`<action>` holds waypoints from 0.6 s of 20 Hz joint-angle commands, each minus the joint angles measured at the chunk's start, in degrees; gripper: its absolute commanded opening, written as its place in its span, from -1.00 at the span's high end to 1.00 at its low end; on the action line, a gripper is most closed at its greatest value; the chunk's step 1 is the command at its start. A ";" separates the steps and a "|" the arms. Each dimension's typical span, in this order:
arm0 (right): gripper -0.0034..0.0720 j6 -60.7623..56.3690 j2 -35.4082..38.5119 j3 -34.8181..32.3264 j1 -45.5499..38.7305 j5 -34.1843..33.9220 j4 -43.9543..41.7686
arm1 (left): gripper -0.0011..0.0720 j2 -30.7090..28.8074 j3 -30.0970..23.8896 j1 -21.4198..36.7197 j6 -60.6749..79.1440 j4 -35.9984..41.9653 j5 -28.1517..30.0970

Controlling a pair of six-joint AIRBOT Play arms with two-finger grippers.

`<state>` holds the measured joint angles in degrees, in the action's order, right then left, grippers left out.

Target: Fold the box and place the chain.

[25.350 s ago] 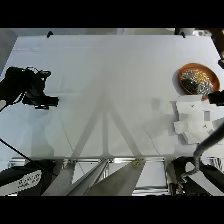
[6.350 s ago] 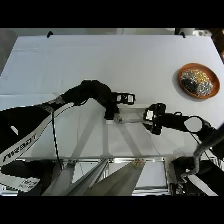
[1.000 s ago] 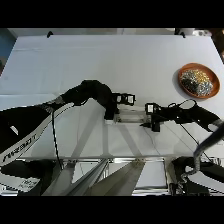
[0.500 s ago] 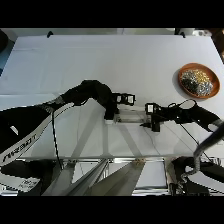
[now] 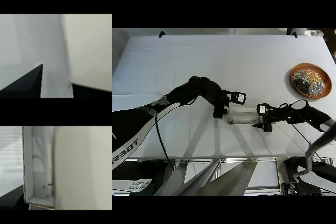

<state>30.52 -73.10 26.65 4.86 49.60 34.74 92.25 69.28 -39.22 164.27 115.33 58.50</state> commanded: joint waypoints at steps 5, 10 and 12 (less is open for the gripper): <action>-0.18 -0.04 0.02 -0.02 -0.04 -0.07 -0.09 | 0.61 -11.74 0.04 0.02 -23.17 -13.16 14.32; -0.18 -0.04 0.02 -0.02 -0.04 -0.07 -0.09 | 0.96 -19.41 0.04 -0.31 -27.36 1.16 16.79; -0.18 -0.04 0.02 -0.02 -0.04 -0.07 -0.09 | 0.96 -20.31 0.02 -1.88 -27.36 6.51 12.76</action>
<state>30.44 -73.10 26.63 4.86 49.56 34.68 74.52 69.28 -39.92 139.22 113.36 73.58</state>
